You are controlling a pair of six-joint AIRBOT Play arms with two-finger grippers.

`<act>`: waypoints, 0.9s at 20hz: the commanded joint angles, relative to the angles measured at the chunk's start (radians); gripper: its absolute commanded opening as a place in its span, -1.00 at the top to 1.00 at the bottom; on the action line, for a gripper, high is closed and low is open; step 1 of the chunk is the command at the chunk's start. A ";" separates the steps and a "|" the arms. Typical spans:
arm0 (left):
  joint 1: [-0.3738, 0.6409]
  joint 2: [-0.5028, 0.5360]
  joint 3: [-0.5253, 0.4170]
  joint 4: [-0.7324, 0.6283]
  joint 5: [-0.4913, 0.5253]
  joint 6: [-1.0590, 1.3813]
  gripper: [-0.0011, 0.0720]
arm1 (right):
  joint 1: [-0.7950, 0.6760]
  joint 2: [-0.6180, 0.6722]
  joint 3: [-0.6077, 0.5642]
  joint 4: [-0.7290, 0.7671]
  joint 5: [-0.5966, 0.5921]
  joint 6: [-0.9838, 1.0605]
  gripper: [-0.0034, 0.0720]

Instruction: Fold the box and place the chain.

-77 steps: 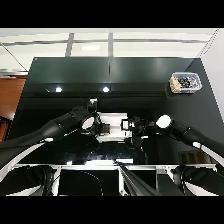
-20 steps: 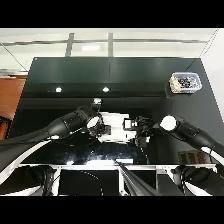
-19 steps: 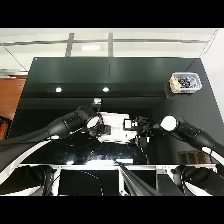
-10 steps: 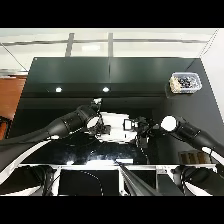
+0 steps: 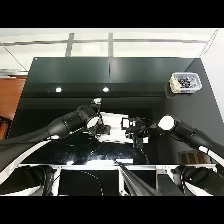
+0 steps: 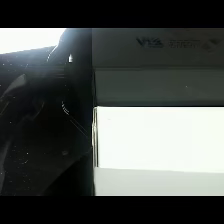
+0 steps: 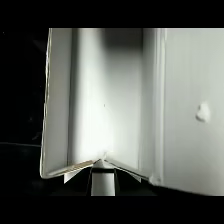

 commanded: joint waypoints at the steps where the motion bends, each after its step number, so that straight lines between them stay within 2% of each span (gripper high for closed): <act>1: 0.001 0.000 0.001 -0.004 0.002 0.000 0.89 | 0.048 -0.002 0.000 0.097 -0.076 -0.002 0.49; 3: 0.001 0.000 0.001 -0.004 0.002 0.000 0.89 | 0.054 -0.006 0.000 0.121 -0.114 0.018 0.49; 8: 0.001 0.000 0.001 -0.004 0.002 0.000 0.89 | 0.054 -0.008 -0.002 0.116 -0.085 0.023 0.49; 10: 0.001 0.000 0.001 -0.004 0.002 0.000 0.89 | 0.054 -0.008 -0.002 0.114 -0.091 0.056 -0.11; 15: 0.001 0.000 0.001 -0.004 0.002 0.000 0.89 | 0.053 -0.008 -0.002 0.078 -0.092 0.144 -0.11; 16: 0.001 0.000 0.001 -0.004 0.002 0.000 0.89 | 0.053 -0.008 -0.002 0.078 -0.096 0.144 0.01; 17: 0.001 0.000 0.001 -0.004 0.002 0.000 0.89 | 0.053 -0.008 -0.002 0.079 -0.094 0.145 0.62; 18: 0.001 0.000 0.001 -0.004 0.002 0.000 0.89 | 0.053 -0.008 -0.002 0.079 -0.095 0.145 0.39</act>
